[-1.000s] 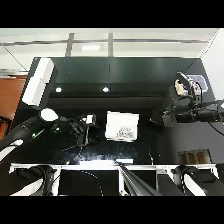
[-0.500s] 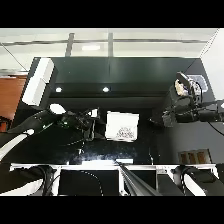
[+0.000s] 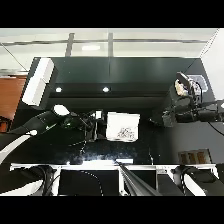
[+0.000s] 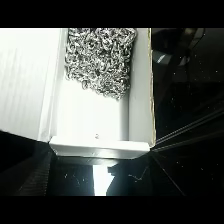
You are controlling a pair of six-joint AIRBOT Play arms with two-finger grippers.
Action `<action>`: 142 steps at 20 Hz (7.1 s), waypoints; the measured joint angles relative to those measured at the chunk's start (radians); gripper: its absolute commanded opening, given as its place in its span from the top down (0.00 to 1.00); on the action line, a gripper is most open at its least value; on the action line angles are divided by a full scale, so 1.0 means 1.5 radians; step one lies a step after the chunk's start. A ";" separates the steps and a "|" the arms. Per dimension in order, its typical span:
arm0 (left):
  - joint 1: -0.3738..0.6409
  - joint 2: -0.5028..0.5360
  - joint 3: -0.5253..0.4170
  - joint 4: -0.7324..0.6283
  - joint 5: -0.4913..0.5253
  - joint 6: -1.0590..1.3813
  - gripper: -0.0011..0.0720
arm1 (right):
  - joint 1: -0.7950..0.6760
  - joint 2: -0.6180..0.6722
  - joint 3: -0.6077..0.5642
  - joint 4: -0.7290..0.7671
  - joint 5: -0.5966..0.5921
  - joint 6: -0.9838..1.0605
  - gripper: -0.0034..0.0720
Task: Fold the box and place the chain.
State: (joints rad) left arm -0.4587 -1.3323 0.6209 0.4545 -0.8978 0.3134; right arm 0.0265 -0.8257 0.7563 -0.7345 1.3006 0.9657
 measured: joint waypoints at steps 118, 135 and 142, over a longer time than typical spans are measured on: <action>-0.057 -0.001 0.004 -0.027 0.110 -0.067 0.32 | 0.225 -0.243 0.023 -0.072 -0.132 -0.429 0.51; -0.057 -0.001 0.004 -0.027 0.110 -0.067 0.32 | 0.149 -0.197 -0.006 0.051 -0.057 -0.114 0.94; -0.057 -0.001 0.004 -0.027 0.110 -0.067 0.32 | 0.162 -0.255 -0.071 0.237 -0.101 -0.032 0.94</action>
State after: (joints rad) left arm -0.5442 -1.3334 0.6262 0.4137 -0.7334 0.2131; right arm 0.2699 -1.2083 0.6491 -0.3794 1.1488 0.9173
